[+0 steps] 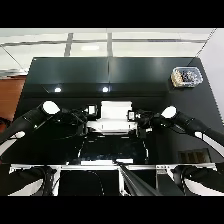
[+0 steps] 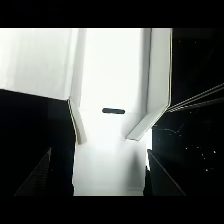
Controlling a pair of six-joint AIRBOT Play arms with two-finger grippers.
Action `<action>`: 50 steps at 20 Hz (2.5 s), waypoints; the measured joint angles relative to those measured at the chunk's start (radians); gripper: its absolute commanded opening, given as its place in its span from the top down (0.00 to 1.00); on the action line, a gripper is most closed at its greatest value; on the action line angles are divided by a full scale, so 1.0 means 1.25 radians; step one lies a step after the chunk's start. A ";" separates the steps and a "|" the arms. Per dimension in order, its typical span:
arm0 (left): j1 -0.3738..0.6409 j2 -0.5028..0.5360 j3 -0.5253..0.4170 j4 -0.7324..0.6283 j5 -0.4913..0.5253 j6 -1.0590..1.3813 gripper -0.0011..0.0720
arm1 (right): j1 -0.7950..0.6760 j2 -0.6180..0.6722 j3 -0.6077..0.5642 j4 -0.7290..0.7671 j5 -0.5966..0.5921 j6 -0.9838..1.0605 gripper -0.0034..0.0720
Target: Fold the box and place the chain.
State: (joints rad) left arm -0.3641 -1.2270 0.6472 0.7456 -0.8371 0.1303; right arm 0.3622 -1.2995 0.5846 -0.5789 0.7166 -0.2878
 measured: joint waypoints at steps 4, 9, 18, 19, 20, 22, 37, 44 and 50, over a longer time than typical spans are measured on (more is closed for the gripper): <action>-0.012 -0.016 0.005 -0.038 0.005 0.026 0.32 | 0.000 0.000 0.000 0.000 0.000 0.000 0.65; -0.026 -0.023 0.006 -0.056 -0.006 0.037 0.69 | 0.000 0.000 0.000 0.000 0.000 0.000 0.65; -0.063 -0.058 0.006 -0.149 0.015 0.041 0.69 | 0.000 0.000 0.000 0.000 0.000 0.000 0.65; -0.070 -0.064 0.006 -0.159 0.020 0.040 0.69 | 0.000 0.000 0.000 0.000 0.001 0.000 0.65; -0.074 -0.068 0.006 -0.166 0.025 0.040 0.69 | 0.000 0.000 0.000 0.000 0.001 0.000 0.65; -0.079 -0.073 0.006 -0.175 0.032 0.038 0.69 | 0.000 0.000 0.000 0.000 0.001 0.000 0.65; -0.084 -0.078 0.008 -0.186 0.034 -0.001 0.90 | 0.000 0.000 0.000 0.000 0.000 0.000 0.65; 0.015 0.002 0.040 -0.068 -0.058 -0.204 0.95 | 0.000 0.000 0.000 0.000 0.000 0.000 0.65; 0.304 0.050 0.037 0.054 -0.111 -0.717 0.94 | 0.000 0.000 0.000 0.000 0.000 0.000 0.65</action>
State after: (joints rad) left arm 0.0162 -1.1648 0.6930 0.8131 -0.9764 -0.7662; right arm 0.3626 -1.2995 0.5846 -0.5789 0.7170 -0.2878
